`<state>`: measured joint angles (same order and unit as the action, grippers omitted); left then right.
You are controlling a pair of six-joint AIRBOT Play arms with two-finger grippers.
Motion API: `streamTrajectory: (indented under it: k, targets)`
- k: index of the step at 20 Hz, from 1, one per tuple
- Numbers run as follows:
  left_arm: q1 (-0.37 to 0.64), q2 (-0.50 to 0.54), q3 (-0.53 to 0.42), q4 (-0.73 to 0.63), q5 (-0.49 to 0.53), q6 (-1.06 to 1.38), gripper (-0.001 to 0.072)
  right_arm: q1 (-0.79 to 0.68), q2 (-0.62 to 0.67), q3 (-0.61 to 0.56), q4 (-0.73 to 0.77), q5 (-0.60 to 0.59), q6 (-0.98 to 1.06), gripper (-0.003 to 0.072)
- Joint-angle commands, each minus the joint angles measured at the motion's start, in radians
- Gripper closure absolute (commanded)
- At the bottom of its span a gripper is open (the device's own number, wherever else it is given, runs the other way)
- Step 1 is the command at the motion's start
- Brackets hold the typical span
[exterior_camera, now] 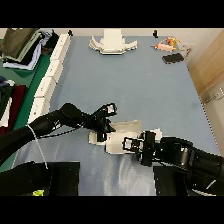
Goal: Fold the box.
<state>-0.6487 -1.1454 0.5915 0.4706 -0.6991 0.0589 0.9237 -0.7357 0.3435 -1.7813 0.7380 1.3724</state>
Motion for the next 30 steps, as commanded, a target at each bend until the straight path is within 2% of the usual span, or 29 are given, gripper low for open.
streamTrajectory:
  k: [1,6,11,14,17,23,27,30]
  targets:
    - [0.000,-0.001,0.000,0.000,0.000,0.000,0.0696,0.002,-0.009,0.013,-0.068,-0.055,0.140,-0.0017]
    - [0.000,-0.001,0.000,0.000,0.000,0.000,0.0696,-0.011,0.088,0.029,-0.179,0.008,0.310,-0.0018]
    - [0.000,-0.001,0.000,0.000,0.000,0.000,0.0696,-0.055,0.089,0.028,-0.171,0.004,0.300,-0.0033]
    - [0.000,-0.001,0.000,0.000,0.000,0.000,0.0696,-0.107,0.090,0.028,-0.135,-0.042,0.179,-0.0033]
    - [0.000,-0.001,0.000,0.000,0.000,0.000,0.0696,-0.216,0.090,0.031,0.062,-0.088,-0.093,-0.0033]
    - [0.000,-0.001,0.000,0.000,0.000,0.000,0.0696,-0.511,0.071,0.044,0.614,-0.060,-0.768,-0.0033]
    - [0.000,-0.001,0.000,0.000,0.000,0.000,0.0696,-0.639,-0.035,0.102,0.763,0.066,-0.995,-0.0033]
    - [0.000,-0.001,0.000,0.000,0.000,0.000,0.0696,-0.675,-0.117,0.135,0.807,0.090,-1.069,-0.0032]
